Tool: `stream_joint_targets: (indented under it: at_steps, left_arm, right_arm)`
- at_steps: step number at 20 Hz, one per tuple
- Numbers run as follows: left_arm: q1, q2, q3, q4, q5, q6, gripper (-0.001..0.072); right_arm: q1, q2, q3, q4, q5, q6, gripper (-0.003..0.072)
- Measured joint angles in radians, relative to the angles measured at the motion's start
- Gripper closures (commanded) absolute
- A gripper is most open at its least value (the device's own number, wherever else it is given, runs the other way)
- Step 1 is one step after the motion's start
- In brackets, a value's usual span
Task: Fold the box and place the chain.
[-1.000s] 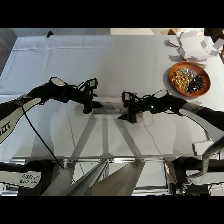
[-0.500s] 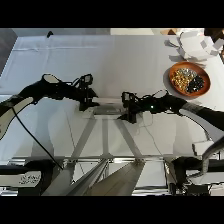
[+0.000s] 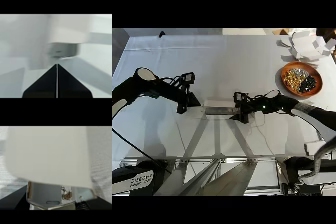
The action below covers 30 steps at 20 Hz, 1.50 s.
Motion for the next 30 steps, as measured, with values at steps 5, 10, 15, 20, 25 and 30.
stream_joint_targets:
  at_steps: [5,10,15,20,25,30]
  left_arm:
    - [-0.077,0.010,0.000,-0.044,0.011,-0.078,0.0707]
    - [-0.101,0.006,0.000,-0.105,0.280,-0.197,0.0702]
    - [-0.108,-0.061,-0.002,-0.121,0.414,-0.274,0.0706]
    - [-0.108,-0.138,-0.002,-0.121,0.403,-0.291,0.0706]
    - [-0.108,-0.093,-0.003,-0.114,0.382,-0.295,0.0702]
    - [-0.104,0.057,-0.003,-0.029,0.342,-0.295,0.0651]
  right_arm:
    - [0.000,0.000,0.000,0.000,0.000,0.000,0.0231]
    - [0.000,0.000,0.000,0.000,0.000,0.001,0.0231]
    - [0.000,0.000,0.000,0.001,0.000,0.001,0.0231]
    - [0.000,0.000,0.000,0.002,0.000,0.002,0.0231]
    - [0.000,0.000,0.000,0.000,-0.001,-0.001,0.0231]
    - [0.000,0.000,0.000,-0.001,-0.001,-0.001,0.0231]
